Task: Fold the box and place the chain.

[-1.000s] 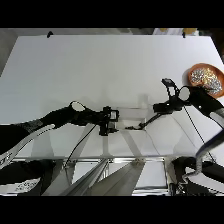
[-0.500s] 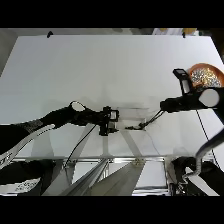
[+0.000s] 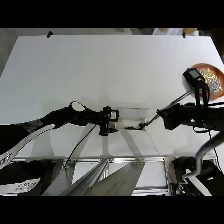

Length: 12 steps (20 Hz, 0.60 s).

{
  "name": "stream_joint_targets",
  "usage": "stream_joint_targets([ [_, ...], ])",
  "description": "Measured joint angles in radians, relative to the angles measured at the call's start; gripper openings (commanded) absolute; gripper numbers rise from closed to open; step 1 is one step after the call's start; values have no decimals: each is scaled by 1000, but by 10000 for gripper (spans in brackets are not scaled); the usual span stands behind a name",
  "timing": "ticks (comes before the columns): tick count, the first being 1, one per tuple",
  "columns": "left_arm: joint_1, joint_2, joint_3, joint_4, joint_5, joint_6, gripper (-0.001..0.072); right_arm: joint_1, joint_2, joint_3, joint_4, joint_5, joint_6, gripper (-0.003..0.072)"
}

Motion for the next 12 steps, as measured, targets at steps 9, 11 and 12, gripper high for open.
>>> stream_joint_targets([
  [9, 0, 0, 0, 0, 0, 0, 18, 159, 10, 0, 246, -197, -81, 20],
  [11, 0, 0, 0, 0, 0, 0, 18, 177, -8, 0, 253, -227, -97, 20],
  [12, 0, 0, 0, 0, 0, 0, 18, 184, -24, -2, 239, -237, -103, 20],
])
